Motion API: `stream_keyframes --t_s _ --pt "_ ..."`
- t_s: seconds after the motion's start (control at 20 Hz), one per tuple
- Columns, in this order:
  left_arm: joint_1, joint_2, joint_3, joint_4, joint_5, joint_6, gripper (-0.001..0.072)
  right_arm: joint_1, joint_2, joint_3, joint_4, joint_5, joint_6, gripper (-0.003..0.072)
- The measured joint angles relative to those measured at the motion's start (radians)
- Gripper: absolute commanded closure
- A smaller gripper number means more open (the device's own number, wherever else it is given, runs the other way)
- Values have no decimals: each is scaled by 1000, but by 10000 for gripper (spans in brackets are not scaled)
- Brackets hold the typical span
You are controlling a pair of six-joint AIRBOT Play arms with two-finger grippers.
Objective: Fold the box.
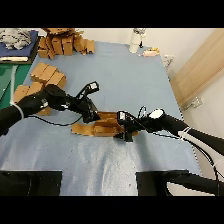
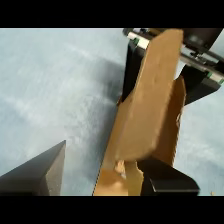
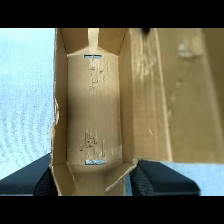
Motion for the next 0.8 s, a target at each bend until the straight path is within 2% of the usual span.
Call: stream_keyframes --t_s 0.05,0.25,0.4,0.55,0.7,0.8 --pt "11 28 1 59 -21 -64 707 0 0 0 0 0 0 114" --pt "20 111 2 208 -176 -332 696 0 0 0 -4 0 0 114" --pt "-13 118 13 207 -202 -468 695 0 0 0 -8 0 0 114" --pt "-35 48 83 179 -200 -564 695 0 0 0 -13 0 0 115" --pt "-45 -60 191 160 -249 -650 695 0 0 0 -15 0 0 115" --pt "-49 -123 251 151 -248 -698 695 0 0 0 -16 0 0 115"
